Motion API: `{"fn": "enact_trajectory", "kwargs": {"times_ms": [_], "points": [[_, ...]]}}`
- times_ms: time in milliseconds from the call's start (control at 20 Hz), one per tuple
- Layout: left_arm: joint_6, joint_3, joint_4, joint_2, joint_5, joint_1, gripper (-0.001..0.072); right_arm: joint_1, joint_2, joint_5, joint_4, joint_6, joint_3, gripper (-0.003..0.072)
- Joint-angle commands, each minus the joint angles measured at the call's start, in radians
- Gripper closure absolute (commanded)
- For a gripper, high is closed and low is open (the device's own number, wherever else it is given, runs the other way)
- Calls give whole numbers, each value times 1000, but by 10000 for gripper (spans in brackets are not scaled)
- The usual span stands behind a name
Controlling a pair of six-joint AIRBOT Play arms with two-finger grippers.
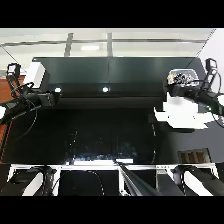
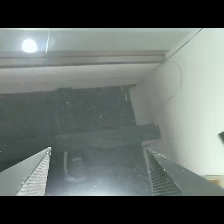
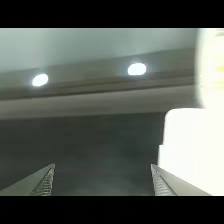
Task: Fold the box and place the chain.
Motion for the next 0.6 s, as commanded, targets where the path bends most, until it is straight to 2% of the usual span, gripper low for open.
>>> {"fn": "enact_trajectory", "kwargs": {"times_ms": [0,100,300,450,550], "points": [[0,1,11,1,3,1,-11,-139,-9,19,-273,169,64,-34],[0,1,11,1,3,1,-11,-322,-59,106,-416,246,153,-34],[0,0,11,1,3,1,-11,-703,-256,412,-409,278,343,-34],[0,0,11,0,2,1,-11,-809,-411,713,-391,8,430,-34],[0,0,11,0,2,0,-11,-813,-488,732,-424,-15,450,-34]]}}
